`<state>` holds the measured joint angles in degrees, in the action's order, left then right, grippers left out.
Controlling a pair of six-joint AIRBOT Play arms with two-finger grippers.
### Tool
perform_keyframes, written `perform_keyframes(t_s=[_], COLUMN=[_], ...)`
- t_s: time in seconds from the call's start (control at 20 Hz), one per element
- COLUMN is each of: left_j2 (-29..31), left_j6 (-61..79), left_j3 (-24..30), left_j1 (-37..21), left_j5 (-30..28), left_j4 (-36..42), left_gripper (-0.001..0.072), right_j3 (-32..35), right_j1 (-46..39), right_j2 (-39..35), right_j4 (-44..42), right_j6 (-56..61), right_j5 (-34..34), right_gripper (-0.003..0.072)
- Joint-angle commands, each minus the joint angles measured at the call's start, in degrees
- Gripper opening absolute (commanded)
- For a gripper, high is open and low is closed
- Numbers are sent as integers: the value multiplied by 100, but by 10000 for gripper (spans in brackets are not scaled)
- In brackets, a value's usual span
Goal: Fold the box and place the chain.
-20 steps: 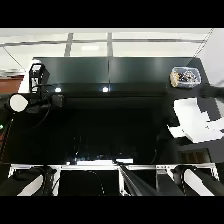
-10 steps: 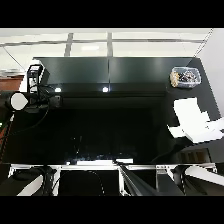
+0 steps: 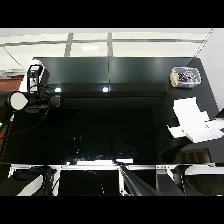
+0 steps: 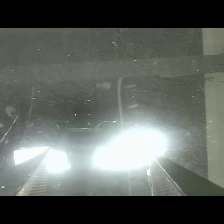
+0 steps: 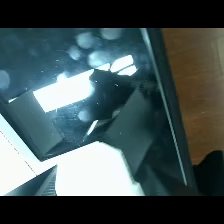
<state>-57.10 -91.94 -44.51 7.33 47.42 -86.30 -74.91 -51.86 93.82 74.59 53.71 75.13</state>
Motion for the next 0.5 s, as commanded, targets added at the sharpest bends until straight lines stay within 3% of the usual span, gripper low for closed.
perform_keyframes(t_s=[0.0, 0.05, 0.1, 0.2, 0.25, 0.3, 0.45], left_j2=[-4, -4, -4, -2, -2, -2, -2], left_j6=[-7, -7, -7, -7, -4, -7, -4], left_j3=[-7, -7, -7, -7, -7, -7, -7], left_j1=[4, 2, 2, 4, 2, 0, 2], left_j5=[-94, -96, -92, -81, -85, -87, -83], left_j4=[201, 284, 317, 337, 396, 437, 437], left_gripper=[709, 709, 709, 709, 709, 709, 709], right_j3=[-208, -221, -221, -221, -221, -219, -63], right_j1=[52, 55, 55, 55, 57, 57, 57], right_j2=[166, 160, 160, 138, 79, -26, -466], right_j4=[-66, -66, -66, -26, -28, -92, -629], right_j6=[-474, -516, -538, -535, -507, -487, -531], right_j5=[297, 376, 494, 964, 1045, 1082, 1064], right_gripper=[540, 399, 337, 119, 117, 21, 15])
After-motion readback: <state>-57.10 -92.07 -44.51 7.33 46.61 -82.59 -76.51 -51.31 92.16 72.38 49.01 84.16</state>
